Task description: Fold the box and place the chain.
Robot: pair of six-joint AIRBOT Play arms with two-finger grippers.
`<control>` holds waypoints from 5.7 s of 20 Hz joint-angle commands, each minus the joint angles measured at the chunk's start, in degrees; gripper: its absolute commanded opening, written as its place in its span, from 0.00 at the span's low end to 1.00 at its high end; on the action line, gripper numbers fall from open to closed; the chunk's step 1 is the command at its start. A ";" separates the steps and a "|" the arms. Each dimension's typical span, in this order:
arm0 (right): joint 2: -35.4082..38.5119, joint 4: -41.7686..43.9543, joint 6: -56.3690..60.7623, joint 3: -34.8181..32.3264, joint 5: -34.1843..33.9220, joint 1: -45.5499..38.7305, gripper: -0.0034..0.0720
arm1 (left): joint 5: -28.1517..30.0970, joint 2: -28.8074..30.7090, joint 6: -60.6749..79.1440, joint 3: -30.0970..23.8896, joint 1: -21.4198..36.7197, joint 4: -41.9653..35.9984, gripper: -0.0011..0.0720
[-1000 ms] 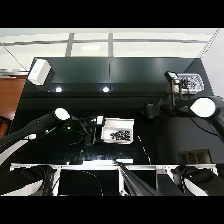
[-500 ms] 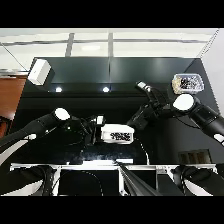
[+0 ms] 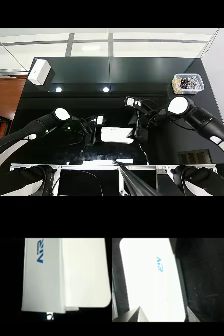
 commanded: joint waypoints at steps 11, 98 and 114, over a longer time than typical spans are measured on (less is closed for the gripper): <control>-0.02 -2.14 0.07 -0.17 -3.32 2.58 0.37 | 0.02 -0.04 0.02 -0.02 -0.02 0.02 0.65; -2.64 20.33 32.17 -7.63 -2.80 -1.66 0.05 | -0.07 0.15 -0.04 -0.02 0.00 0.02 0.66; 22.97 -1.46 41.33 -0.31 12.26 -36.44 0.05 | 1.38 14.08 -19.80 3.34 -6.84 10.19 0.99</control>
